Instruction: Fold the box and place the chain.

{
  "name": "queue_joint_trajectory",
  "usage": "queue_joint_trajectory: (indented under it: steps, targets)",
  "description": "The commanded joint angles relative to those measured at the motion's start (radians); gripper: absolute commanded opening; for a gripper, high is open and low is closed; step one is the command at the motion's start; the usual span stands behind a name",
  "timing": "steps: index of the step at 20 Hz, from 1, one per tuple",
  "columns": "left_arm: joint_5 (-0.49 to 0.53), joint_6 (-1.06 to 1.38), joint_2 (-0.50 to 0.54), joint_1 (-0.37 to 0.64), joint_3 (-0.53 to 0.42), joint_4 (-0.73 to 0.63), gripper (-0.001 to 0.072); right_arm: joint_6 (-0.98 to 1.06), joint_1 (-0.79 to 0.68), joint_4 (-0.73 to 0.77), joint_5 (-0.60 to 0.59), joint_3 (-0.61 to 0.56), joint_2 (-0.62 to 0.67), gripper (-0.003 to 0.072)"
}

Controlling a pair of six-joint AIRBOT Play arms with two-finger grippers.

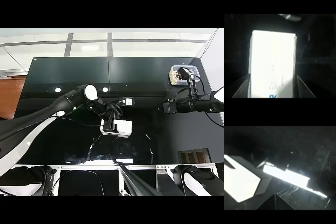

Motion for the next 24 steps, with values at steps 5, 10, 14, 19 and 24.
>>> queue_joint_trajectory:
  steps: [5, 10, 14, 19, 24]
  targets:
    - [0.06, -0.19, 0.001, -0.079, 0.03, 0.285, 0.0382, 0.001, -0.001, 0.0, -0.014, 0.0, 0.001, 0.0018]
    - [0.019, -0.507, 0.095, 0.057, 0.152, 0.545, 0.0348, 0.002, -0.001, 0.0, -0.014, 0.0, 0.001, 0.0018]
    - [0.031, -0.69, 0.119, 0.393, 0.242, 0.69, 0.0352, 0.006, -0.001, 0.001, -0.015, 0.0, 0.001, 0.0018]
    - [0.097, -0.824, -0.021, 0.798, 0.385, 0.623, 0.0352, 0.04, 0.0, 0.001, -0.014, 0.0, 0.001, 0.0018]
    - [0.086, -0.855, -0.281, 0.943, 0.642, 0.618, 0.0353, 0.082, 0.0, 0.011, 0.011, 0.0, 0.001, 0.0018]
